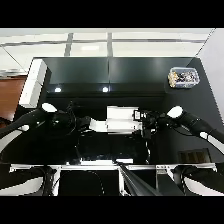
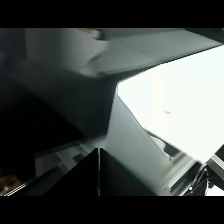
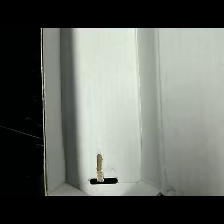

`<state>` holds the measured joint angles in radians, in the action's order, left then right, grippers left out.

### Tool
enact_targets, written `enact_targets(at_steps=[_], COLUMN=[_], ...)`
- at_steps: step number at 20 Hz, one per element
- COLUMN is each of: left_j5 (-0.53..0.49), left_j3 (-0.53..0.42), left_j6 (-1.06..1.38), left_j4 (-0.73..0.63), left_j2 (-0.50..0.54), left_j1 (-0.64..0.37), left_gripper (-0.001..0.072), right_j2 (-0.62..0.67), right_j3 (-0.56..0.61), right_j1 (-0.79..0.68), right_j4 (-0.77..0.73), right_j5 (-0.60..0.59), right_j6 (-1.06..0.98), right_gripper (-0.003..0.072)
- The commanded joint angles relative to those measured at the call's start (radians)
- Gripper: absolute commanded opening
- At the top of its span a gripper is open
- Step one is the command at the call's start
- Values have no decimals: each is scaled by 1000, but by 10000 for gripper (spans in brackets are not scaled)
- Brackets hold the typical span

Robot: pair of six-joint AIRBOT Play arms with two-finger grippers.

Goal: Fold the box and place the chain.

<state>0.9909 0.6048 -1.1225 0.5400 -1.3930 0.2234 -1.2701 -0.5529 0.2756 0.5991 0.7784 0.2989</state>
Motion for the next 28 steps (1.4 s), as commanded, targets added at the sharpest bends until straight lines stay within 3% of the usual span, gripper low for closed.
enact_targets(at_steps=[1, 2, 4, 5, 14, 18, 21, 28], left_j5=[47, 70, 106, 120, 138, 105, 70, 50], left_j3=[60, 76, 101, 109, 173, 224, 245, 268], left_j6=[83, 84, 84, 89, 82, -108, -143, -239], left_j4=[-73, -75, -74, -74, -114, -17, -2, 62], left_j2=[-40, -40, -40, -40, -40, -40, -40, -40], left_j1=[24, 20, 17, 17, 93, 146, 176, 220], left_gripper=[79, 215, 572, 641, 610, 610, 505, 487], right_j2=[-1, -1, -1, -1, -1, -1, -1, -1], right_j3=[0, 0, 0, 0, 0, 0, 0, 0], right_j1=[0, 0, 0, 0, 0, 0, 0, 0], right_j4=[0, 0, 0, 0, 0, 0, 0, 0], right_j5=[2, 2, 2, 2, 2, 1, 1, 0], right_j6=[0, 0, 0, -1, -1, -2, -3, -3], right_gripper=[403, 403, 403, 403, 403, 403, 403, 403])
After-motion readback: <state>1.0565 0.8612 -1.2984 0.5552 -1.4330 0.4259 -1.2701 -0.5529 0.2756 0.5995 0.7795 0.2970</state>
